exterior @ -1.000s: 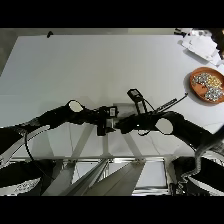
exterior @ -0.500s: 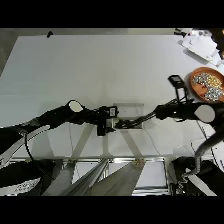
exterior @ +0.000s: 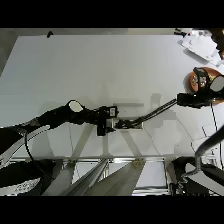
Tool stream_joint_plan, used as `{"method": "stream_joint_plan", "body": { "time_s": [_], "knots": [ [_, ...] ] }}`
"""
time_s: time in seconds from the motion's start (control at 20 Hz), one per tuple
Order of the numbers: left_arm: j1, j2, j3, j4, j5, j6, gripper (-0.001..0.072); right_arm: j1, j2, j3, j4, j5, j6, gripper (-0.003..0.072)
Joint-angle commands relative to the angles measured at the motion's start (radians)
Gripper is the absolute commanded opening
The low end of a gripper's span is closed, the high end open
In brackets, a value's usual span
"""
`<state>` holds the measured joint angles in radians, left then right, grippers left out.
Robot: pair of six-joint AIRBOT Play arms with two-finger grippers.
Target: Fold the box and place the chain.
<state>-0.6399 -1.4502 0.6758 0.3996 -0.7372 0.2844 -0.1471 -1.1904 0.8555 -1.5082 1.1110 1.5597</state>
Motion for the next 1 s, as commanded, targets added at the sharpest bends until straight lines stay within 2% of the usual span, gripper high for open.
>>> {"method": "stream_joint_plan", "body": {
  "time_s": [0.0,0.15,0.25,0.6,0.85,0.95],
  "knots": [
    [0.0,0.0,0.0,0.0,0.0,0.0,0.0335,-0.015,-0.116,0.058,-0.053,-0.006,0.026,0.0407],
    [0.0,0.0,0.0,0.0,0.0,0.0,0.0335,-0.012,-0.148,0.058,-0.047,-0.065,0.068,0.0413],
    [0.0,0.0,0.0,0.0,0.0,0.0,0.0335,-0.005,-0.18,0.058,-0.039,-0.093,0.125,0.0484],
    [0.0,0.0,0.0,0.0,0.0,0.0,0.0335,0.05,-0.24,0.058,-0.036,-0.193,0.248,0.0483],
    [0.0,0.0,0.0,0.0,0.0,0.001,0.0335,0.079,-0.273,0.058,-0.035,-0.185,0.27,0.0471],
    [0.0,0.0,0.0,0.0,0.0,0.0,0.0335,0.097,-0.283,0.058,-0.036,-0.185,0.269,0.0395]
  ]
}}
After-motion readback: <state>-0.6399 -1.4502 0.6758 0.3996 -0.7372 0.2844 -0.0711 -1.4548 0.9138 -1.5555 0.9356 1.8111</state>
